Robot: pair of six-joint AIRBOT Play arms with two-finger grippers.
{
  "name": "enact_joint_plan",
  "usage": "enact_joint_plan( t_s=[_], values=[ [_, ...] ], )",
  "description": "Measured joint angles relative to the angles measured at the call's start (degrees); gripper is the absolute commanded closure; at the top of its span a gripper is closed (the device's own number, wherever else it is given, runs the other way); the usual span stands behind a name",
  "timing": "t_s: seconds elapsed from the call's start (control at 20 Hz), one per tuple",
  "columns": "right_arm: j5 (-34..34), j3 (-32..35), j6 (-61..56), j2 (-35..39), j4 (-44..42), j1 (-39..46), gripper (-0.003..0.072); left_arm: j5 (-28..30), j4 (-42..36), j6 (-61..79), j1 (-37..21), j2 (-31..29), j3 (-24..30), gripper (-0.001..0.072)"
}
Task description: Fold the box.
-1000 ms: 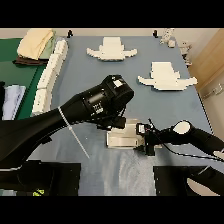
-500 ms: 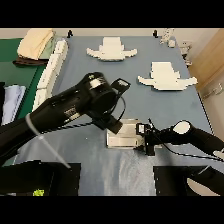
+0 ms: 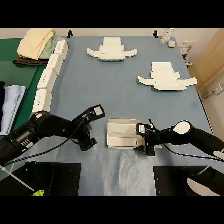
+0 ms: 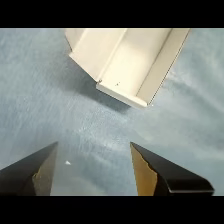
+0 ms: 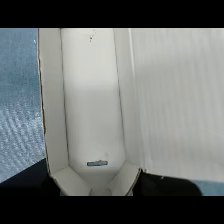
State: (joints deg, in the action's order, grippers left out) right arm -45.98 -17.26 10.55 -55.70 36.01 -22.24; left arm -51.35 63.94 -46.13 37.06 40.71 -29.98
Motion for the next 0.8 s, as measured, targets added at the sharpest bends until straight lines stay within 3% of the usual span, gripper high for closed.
enact_joint_plan(
  t_s=[0.2, 0.4, 0.6, 0.8],
  values=[
    [0.0, 0.0, 0.0, 0.0, 0.0, 0.0, 0.0197, 7.23, -17.0, 30.01, -5.27, 2.67, 8.02, 0.0014],
    [0.0, 0.0, 0.0, 0.0, 0.0, 0.0, 0.0197, 12.11, -34.6, 56.7, -6.78, 9.09, 11.15, 0.0013],
    [0.0, 0.0, 0.0, 0.0, 0.0, 0.0, 0.0197, 13.99, -44.0, 67.95, -7.3, 13.86, 12.04, 0.0014],
    [0.0, 0.0, 0.0, 0.0, 0.0, 0.0, 0.0197, 13.03, -47.25, 71.87, -6.49, 15.47, 12.28, 0.0014]
  ],
)
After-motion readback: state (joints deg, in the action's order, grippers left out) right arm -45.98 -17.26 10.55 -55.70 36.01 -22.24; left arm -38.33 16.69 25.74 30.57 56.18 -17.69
